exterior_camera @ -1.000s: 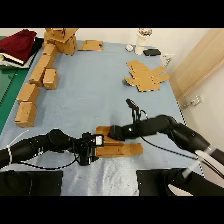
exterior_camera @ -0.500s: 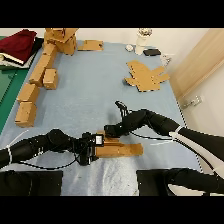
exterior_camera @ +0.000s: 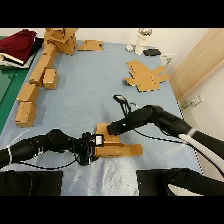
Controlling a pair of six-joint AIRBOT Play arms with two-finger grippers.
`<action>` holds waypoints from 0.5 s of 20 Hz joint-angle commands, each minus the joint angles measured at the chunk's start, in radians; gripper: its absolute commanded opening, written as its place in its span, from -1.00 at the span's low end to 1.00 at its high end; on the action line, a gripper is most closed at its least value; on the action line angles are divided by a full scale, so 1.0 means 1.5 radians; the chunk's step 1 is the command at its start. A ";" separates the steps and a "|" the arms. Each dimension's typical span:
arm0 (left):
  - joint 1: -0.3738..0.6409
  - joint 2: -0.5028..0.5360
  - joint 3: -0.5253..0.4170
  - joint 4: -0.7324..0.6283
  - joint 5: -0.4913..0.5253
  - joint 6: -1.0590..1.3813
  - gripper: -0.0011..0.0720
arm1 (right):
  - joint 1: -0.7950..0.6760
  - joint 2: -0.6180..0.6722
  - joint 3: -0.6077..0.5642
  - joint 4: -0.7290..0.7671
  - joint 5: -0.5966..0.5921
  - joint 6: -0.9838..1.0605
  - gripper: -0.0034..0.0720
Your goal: Fold the box.
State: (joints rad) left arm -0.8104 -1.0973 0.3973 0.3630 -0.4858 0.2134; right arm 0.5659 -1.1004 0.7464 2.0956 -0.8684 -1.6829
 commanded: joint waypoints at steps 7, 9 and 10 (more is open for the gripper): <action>0.000 0.000 0.001 0.000 0.000 0.000 0.22 | 0.005 0.284 -0.104 -0.098 -0.209 -0.179 0.14; 0.000 0.000 0.001 0.000 0.000 0.000 0.22 | 0.005 0.290 -0.158 -0.110 -0.202 -0.281 0.72; 0.000 0.000 0.000 0.000 0.000 0.000 0.22 | 0.005 0.285 -0.179 -0.122 -0.182 -0.328 0.72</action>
